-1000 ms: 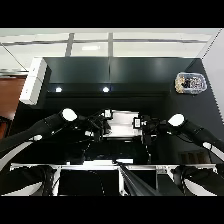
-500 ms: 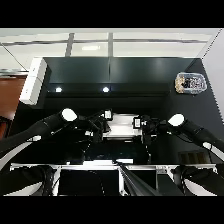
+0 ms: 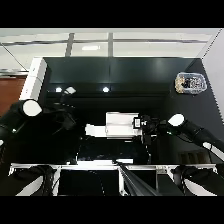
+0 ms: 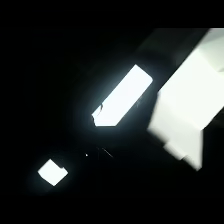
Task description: Fold the box and place the chain.
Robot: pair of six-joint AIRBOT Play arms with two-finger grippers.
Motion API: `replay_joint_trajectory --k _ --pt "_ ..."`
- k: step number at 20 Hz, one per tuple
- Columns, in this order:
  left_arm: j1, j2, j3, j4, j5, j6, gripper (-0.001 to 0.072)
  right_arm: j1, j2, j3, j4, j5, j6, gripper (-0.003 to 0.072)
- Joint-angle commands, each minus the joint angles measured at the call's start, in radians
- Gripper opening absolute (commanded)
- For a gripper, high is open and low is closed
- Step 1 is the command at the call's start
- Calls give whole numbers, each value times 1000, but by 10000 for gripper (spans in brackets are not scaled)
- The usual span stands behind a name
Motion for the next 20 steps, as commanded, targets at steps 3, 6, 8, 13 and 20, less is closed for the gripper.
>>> replay_joint_trajectory --k 3,6,8,13,20 --pt "226 -49 -106 -200 -114 -594 28 1 -1 0 0 0 0 473" --pt "216 -151 -193 -551 -117 -379 28 1 -1 0 0 0 0 473" --pt "156 -213 -197 -634 -94 -340 28 1 -1 0 0 0 0 473" --pt "9 -241 -163 -685 6 -276 29 1 -1 0 0 0 0 474" --pt "-8 -252 -120 -657 -41 -217 30 1 -1 0 0 0 0 474"
